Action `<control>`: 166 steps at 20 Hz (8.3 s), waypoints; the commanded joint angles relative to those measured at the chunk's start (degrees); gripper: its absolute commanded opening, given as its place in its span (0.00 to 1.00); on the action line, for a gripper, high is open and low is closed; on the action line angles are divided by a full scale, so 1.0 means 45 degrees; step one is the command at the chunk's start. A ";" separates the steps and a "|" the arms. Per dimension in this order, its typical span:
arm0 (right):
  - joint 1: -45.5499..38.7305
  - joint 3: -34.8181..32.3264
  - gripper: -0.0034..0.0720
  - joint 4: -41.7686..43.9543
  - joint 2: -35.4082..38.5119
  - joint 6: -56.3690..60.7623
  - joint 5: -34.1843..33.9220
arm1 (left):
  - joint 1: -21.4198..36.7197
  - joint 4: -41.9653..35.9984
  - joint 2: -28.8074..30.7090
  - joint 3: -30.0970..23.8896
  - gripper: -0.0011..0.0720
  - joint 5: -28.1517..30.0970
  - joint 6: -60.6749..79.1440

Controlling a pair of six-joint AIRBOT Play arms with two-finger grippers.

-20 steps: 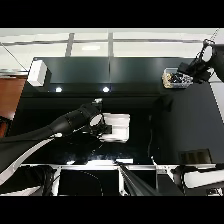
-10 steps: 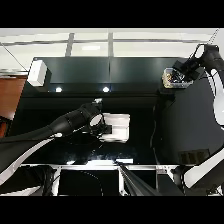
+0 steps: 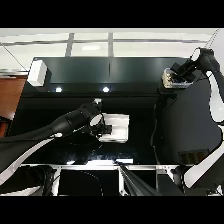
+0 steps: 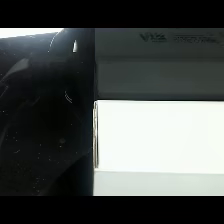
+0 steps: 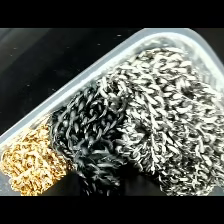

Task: Fold the box and place the chain.

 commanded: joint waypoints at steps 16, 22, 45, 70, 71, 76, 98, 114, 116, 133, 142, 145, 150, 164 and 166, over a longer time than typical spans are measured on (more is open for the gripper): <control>0.0282 0.0801 0.08 -0.0015 0.3929 -0.3944 0.1593 | 0.0005 -0.0005 0.0000 -0.0005 0.06 -0.0146 0.0000; 0.0253 0.0549 0.08 -0.0112 0.3638 -0.4342 0.1166 | 0.0000 0.0000 0.0000 -0.0005 0.06 -0.0311 0.0005; 0.0233 0.0447 0.46 -0.0777 0.0398 -0.2637 0.1311 | 0.0005 0.0005 0.0000 -0.0005 0.06 -0.0432 0.0000; 0.0228 0.0457 0.08 -0.1132 0.3755 -0.5241 0.0806 | 0.0005 0.0034 0.0000 -0.0005 0.06 -0.0432 0.0000; 0.0228 0.0457 0.08 -0.1127 0.3755 -0.5241 0.0821 | 0.0005 0.0034 0.0000 -0.0005 0.06 -0.0432 0.0005; 0.0233 0.0457 0.08 -0.1122 0.3755 -0.5226 0.0903 | 0.0005 0.0034 0.0000 -0.0005 0.06 -0.0432 0.0000; 0.0228 0.2948 0.08 -0.0933 0.7669 -0.5479 -0.1885 | 0.0005 0.0044 0.0000 -0.0005 0.06 -0.0432 0.0000; 0.0233 0.3730 0.08 -0.1802 0.8442 -0.5756 -0.6135 | 0.0005 0.0044 0.0000 -0.0005 0.06 -0.0423 0.0000; 0.0233 0.3725 0.08 -0.1792 0.8670 -0.5765 -0.5289 | 0.0005 0.0044 0.0000 -0.0005 0.06 -0.0432 0.0000; 0.1826 0.1341 0.08 0.4716 1.3522 -0.8850 0.4201 | 0.0005 0.0044 0.0000 -0.0005 0.06 -0.0423 0.0000; 0.5134 0.1341 0.08 0.5969 1.3498 -0.7975 0.5022 | 0.0005 0.0049 0.0000 -0.0005 0.06 -0.0393 0.0000; 0.5474 0.1341 0.08 0.5979 1.3357 -0.7674 0.5387 | 0.0005 0.0049 0.0000 -0.0005 0.06 -0.0359 0.0000; 0.5731 0.1336 0.08 0.5960 1.2934 -0.7660 0.5960 | 0.0005 0.0044 0.0000 -0.0005 0.06 -0.0374 0.0000; 0.5731 -0.5736 0.08 1.1900 1.2658 -1.0355 0.3444 | 0.0005 0.0049 0.0000 -0.0005 0.06 -0.0355 0.0000; 0.5731 -0.6159 0.08 1.1336 1.2658 -1.0375 0.3541 | 0.0005 0.0049 0.0000 -0.0005 0.06 -0.0330 0.0000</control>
